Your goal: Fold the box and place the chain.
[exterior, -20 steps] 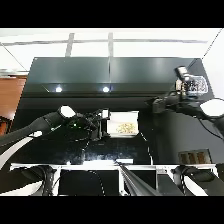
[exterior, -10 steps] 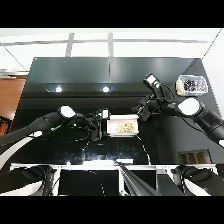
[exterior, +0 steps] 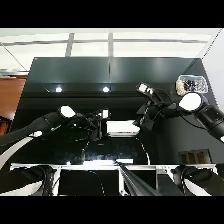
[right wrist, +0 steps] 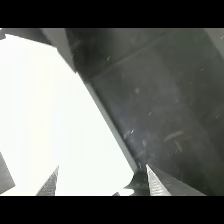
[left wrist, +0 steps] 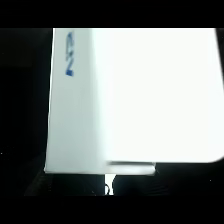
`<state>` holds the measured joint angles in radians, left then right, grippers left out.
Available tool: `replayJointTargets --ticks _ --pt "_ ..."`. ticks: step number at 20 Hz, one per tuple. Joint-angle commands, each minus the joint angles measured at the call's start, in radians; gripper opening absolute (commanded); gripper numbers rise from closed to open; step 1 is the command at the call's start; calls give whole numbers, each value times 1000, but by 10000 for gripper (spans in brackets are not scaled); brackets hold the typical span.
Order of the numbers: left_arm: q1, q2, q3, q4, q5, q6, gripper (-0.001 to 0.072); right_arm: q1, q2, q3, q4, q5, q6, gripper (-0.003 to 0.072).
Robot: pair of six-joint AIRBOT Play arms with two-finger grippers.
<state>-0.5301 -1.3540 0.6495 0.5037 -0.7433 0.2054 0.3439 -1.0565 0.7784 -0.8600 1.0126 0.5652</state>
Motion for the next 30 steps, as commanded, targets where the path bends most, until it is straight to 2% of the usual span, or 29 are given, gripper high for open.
replayJointTargets --ticks 1,4,16,17,18,19,20,23,24,25,30 --pt "1 -1 0 0 0 0 371 6 -1 -42 5 24 -169 647" --pt "1 -1 0 0 0 0 371 38 -1 -66 30 10 -257 647" --pt "1 -1 0 0 0 0 371 58 -5 -69 48 -47 -320 644" --pt "1 -1 0 0 0 0 372 58 -5 -69 48 -51 -320 605" --pt "1 -1 0 0 0 0 371 58 -6 -69 48 -57 -319 597" --pt "1 -1 0 0 0 0 371 58 -6 -69 48 -56 -317 465" --pt "1 -1 0 0 0 0 371 58 -6 -69 48 -56 -315 434" --pt "1 -1 0 0 0 0 371 58 -6 -69 48 -51 -315 433" --pt "1 -1 0 0 0 0 371 58 -6 -69 48 -48 -315 388" --pt "1 -1 0 0 0 0 371 58 -6 -69 48 -48 -309 307" --pt "1 -1 0 0 0 0 371 58 -6 -86 52 -49 -307 305"
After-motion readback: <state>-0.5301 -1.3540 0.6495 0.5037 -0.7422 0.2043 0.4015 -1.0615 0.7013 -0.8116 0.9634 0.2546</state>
